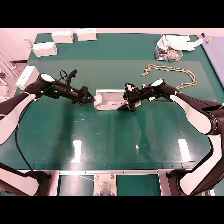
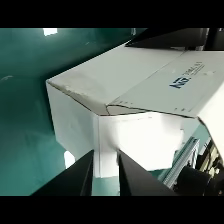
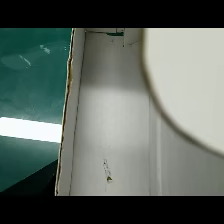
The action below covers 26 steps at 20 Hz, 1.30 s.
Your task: Fold the box and place the chain.
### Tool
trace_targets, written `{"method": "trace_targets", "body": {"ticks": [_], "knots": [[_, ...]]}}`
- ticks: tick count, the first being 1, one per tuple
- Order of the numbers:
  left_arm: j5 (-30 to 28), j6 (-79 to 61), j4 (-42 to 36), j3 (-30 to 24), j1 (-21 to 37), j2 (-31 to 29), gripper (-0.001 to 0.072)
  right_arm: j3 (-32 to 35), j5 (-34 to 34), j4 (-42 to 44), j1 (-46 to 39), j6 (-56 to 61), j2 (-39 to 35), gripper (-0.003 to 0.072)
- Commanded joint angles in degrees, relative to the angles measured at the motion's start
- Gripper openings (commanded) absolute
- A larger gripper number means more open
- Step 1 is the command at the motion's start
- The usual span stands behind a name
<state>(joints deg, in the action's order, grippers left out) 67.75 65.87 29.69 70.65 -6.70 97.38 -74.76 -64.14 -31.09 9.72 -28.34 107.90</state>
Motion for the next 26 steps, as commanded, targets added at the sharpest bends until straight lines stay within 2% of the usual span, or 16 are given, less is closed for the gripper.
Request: {"method": "trace_targets", "body": {"ticks": [1,12,19,26], "knots": [[-0.3,1.2,1.3,0.0,0.0,0.0,0.0197,0.0,0.0,0.0,0.0,0.0,0.0,0.0479],[-3.7,4.3,2.2,0.6,-2.9,-0.7,0.0197,0.0,0.0,0.0,0.0,0.0,0.0,0.0479],[-3.7,12.4,8.7,3.5,-5.0,-0.7,0.0197,0.0,0.0,0.0,0.0,0.0,0.0,0.0478],[-3.9,16.7,10.7,5.2,-6.6,-0.7,0.0198,0.0,0.0,0.0,0.0,0.0,0.0,0.0479]]}}
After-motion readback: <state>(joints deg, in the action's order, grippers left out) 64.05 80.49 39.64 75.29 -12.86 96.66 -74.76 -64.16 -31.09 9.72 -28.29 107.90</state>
